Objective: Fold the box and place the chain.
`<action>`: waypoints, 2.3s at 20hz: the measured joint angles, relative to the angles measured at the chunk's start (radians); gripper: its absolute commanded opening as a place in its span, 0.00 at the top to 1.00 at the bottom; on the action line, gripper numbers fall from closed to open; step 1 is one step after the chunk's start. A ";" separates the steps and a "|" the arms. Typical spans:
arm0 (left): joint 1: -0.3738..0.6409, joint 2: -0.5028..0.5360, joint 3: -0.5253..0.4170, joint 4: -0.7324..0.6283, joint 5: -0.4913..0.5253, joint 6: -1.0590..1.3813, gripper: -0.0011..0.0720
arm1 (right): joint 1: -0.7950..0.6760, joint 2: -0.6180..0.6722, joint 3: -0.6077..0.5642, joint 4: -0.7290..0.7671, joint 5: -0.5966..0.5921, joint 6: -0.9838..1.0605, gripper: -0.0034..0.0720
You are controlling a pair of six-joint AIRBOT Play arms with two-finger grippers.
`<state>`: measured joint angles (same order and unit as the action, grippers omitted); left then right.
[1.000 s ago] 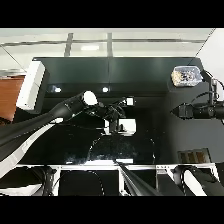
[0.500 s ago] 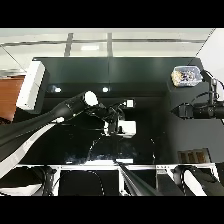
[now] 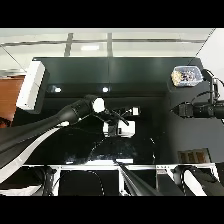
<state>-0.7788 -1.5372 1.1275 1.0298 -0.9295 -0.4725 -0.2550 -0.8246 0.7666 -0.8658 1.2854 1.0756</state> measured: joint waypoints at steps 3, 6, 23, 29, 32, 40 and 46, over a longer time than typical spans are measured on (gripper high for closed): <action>0.041 0.061 0.045 0.143 -0.079 -0.194 0.63 | 0.000 0.000 0.000 0.000 -0.003 0.000 0.94; 0.150 0.159 0.066 0.313 -0.220 -0.406 0.60 | 0.000 0.000 0.000 0.000 -0.004 0.000 0.94; 1.382 0.570 -0.314 0.439 -0.436 -0.657 0.59 | 0.000 0.000 -0.061 0.031 -0.051 -0.010 0.94; 1.475 0.537 -0.330 0.367 -0.256 -0.441 0.59 | 0.000 0.000 -0.063 0.058 -0.096 -0.010 0.94; 1.484 0.492 -0.331 0.311 -0.175 -0.375 0.59 | 0.000 0.000 -0.063 0.066 -0.122 -0.010 0.94; 1.487 0.365 -0.332 0.202 0.010 -0.294 0.01 | 0.000 0.000 -0.063 0.107 -0.156 -0.011 0.94; 1.435 0.350 -0.217 0.174 0.038 -0.291 0.01 | 0.003 0.000 -0.063 0.111 -0.164 -0.011 0.94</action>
<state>0.6567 -1.1873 0.9100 1.2034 -0.8917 -0.7635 -0.2516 -0.8242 0.7033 -0.7547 1.1213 1.0649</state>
